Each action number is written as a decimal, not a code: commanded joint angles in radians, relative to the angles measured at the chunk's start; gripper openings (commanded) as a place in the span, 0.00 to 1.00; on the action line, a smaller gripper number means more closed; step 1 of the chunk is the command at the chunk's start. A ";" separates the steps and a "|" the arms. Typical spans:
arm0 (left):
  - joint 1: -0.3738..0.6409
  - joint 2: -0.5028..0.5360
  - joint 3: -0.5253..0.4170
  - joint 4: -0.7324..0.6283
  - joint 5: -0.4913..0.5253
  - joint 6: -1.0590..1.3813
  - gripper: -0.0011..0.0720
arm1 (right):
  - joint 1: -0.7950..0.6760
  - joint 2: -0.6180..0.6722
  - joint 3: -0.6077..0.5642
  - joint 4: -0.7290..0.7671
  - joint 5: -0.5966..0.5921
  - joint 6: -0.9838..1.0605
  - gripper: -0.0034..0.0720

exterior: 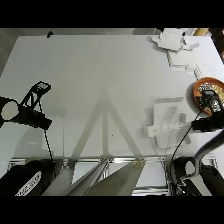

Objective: Fold the box and place the chain.

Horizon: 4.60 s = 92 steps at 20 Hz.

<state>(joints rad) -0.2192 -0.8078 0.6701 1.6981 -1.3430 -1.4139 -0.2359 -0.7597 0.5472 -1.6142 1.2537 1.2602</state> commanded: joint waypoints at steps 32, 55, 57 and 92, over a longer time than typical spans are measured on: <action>-0.236 -0.821 0.337 -1.230 0.158 0.906 0.82 | 0.382 0.082 -0.100 0.339 -0.117 0.097 0.07; -0.348 -0.902 0.349 -1.269 0.264 1.165 0.01 | 0.382 0.084 -0.093 0.344 -0.114 0.097 0.36; -0.353 -0.871 0.354 -1.257 0.286 1.251 0.01 | 0.382 0.085 -0.058 0.344 -0.085 0.084 0.46; -0.516 -0.811 0.355 -0.898 0.580 1.170 0.02 | 0.382 0.236 0.072 0.338 -0.045 -0.092 0.47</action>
<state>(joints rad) -0.7341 -1.6047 1.0264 0.7868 -0.7502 -0.2958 0.1452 -0.5247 0.6178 -1.2762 1.2083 1.1687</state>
